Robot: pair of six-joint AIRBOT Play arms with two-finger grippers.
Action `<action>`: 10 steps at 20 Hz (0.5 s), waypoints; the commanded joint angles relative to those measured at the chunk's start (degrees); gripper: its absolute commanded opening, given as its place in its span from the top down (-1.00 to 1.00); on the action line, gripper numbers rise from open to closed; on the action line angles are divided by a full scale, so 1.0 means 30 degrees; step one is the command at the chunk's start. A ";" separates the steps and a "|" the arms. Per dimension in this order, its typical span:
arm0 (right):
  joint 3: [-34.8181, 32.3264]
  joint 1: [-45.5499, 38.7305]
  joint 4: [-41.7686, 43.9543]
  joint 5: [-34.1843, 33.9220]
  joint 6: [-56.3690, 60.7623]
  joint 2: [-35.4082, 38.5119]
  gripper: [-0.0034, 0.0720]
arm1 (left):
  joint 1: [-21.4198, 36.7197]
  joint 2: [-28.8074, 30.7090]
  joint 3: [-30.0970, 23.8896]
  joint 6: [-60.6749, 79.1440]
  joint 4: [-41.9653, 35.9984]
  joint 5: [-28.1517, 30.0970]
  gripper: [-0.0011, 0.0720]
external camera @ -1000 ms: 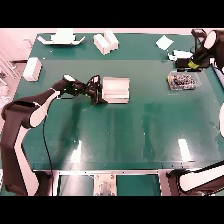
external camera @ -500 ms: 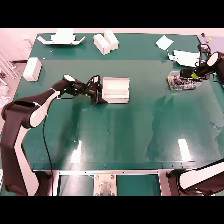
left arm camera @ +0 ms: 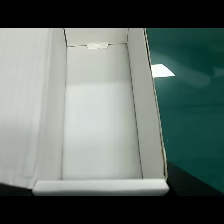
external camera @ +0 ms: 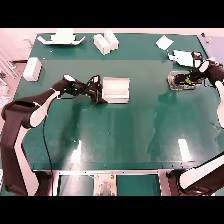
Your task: Fold the box and place the chain.
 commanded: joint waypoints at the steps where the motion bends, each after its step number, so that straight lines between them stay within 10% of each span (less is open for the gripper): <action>1: 0.0044 0.0233 0.0481 0.0000 -0.0168 -0.0277 0.43 | 0.0007 0.0007 0.0015 0.0007 0.0007 0.0000 -0.10; 3: 0.0226 0.0452 0.0466 0.0226 -0.0233 -0.0262 0.86 | 0.0007 0.0007 0.0015 0.0007 0.0007 -0.0007 -0.10; 10: 0.1435 0.0721 0.0393 0.1071 -0.0219 0.3002 0.87 | 0.0007 0.0007 0.0015 0.0007 0.0007 0.0000 -0.10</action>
